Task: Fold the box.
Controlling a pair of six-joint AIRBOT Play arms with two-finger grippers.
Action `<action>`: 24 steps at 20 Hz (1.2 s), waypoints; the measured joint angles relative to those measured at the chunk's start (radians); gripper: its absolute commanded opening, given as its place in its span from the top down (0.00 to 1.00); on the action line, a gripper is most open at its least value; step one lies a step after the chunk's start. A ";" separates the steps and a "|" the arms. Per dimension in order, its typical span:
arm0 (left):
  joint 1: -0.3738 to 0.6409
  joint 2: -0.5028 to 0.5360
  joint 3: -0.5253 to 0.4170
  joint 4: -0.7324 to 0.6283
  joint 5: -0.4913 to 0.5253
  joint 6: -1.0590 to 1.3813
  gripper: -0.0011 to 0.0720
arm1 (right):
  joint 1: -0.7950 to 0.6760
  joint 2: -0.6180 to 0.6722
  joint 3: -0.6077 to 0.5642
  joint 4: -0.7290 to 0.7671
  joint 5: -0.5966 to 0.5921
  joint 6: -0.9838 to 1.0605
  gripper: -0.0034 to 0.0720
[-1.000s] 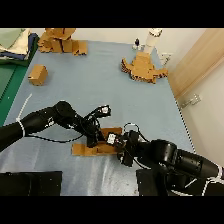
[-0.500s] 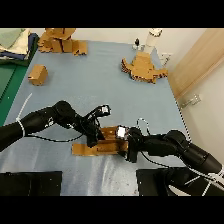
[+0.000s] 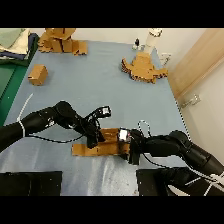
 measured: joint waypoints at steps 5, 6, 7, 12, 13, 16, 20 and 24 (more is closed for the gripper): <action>0.002 0.001 0.000 0.000 0.010 0.000 0.97 | -0.001 0.008 0.000 -0.064 0.000 0.000 0.01; 0.002 0.000 0.000 0.000 0.010 0.000 0.97 | -0.001 0.009 0.000 -0.073 0.006 0.000 0.01; 0.002 0.000 0.000 0.000 0.010 0.000 0.97 | -0.001 0.009 0.000 -0.080 0.014 0.000 0.01; 0.002 0.000 0.000 0.000 0.008 0.000 0.97 | -0.001 0.008 0.000 -0.100 0.047 -0.008 0.01; 0.002 0.000 0.000 0.000 0.008 0.000 0.97 | -0.001 0.005 0.000 -0.096 0.051 -0.013 0.01; 0.002 0.000 0.000 0.000 0.007 0.000 0.97 | -0.014 -0.034 0.000 -0.059 0.061 -0.056 0.01; 0.001 0.000 0.000 0.000 0.006 0.000 0.97 | -0.078 -0.116 0.000 0.071 0.062 -0.200 0.01; 0.001 0.000 0.000 0.000 0.006 0.000 0.97 | -0.152 -0.192 0.000 0.186 0.034 -0.340 0.01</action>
